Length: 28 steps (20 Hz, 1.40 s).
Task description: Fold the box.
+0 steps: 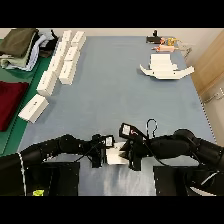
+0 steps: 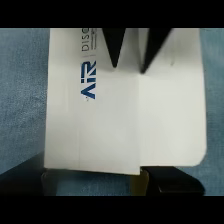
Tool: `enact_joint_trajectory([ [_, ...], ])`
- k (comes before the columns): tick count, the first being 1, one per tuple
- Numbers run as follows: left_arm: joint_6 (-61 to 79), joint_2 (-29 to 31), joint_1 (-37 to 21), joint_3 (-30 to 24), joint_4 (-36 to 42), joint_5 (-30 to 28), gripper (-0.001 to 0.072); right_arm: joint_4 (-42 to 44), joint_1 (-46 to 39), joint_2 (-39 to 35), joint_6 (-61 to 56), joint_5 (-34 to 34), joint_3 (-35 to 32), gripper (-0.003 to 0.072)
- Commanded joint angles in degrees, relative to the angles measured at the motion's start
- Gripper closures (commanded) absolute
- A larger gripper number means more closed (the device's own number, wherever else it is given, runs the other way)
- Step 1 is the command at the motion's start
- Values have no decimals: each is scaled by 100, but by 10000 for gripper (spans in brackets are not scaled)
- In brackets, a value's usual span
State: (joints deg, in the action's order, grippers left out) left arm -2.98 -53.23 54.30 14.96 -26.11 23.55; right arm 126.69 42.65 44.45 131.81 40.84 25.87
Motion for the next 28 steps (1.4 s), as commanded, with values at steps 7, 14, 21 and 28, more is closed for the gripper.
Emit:
enact_joint_trajectory([
  [7,0,0,0,4,-2,-2,248,-1508,527,-107,632,-490,-70,159],
  [14,0,0,0,4,-2,-2,248,-2201,533,-96,717,-634,-70,159],
  [21,0,0,0,4,-2,-2,248,-2199,675,-463,826,-772,-33,160],
  [28,0,0,0,4,-2,-2,248,-2601,675,-452,822,-1069,-35,178],
])
